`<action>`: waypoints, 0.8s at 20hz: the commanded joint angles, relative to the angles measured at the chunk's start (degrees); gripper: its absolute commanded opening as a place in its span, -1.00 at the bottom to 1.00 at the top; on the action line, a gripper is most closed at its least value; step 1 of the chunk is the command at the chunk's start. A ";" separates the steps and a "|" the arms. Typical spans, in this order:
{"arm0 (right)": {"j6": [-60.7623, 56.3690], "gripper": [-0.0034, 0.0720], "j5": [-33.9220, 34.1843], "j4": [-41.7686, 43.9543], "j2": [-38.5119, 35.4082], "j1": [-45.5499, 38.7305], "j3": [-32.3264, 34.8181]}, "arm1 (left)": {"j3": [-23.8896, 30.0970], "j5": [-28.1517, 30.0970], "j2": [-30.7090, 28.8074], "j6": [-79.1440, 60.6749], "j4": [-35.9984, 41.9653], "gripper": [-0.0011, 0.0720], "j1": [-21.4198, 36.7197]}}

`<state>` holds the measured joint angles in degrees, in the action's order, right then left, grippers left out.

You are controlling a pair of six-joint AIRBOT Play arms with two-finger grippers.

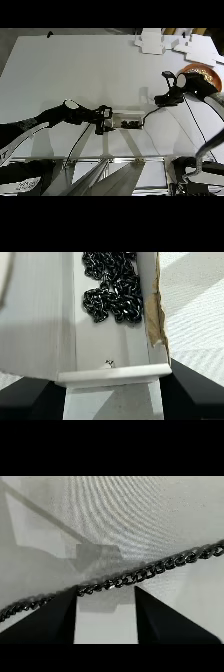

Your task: Fold the box and place the chain.

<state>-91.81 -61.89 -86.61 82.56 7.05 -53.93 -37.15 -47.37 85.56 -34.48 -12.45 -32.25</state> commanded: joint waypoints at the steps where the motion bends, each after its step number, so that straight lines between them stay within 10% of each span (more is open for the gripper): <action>1: -1.16 -0.18 -0.09 -0.09 2.23 -0.02 0.02 | -0.02 0.02 -0.04 0.00 -0.02 -0.50 0.02; 4: -0.35 -0.85 -0.24 -0.17 1.55 -0.02 0.02 | -0.02 0.02 -0.04 0.00 -0.02 -0.50 0.02; 16: 3.85 -0.85 -13.16 5.88 -29.62 3.67 0.02 | -0.02 0.02 -0.04 -0.02 -0.02 -0.50 0.02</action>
<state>-88.53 -71.61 -84.93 61.39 8.86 -53.84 -37.15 -47.37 85.56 -34.48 -12.47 -32.25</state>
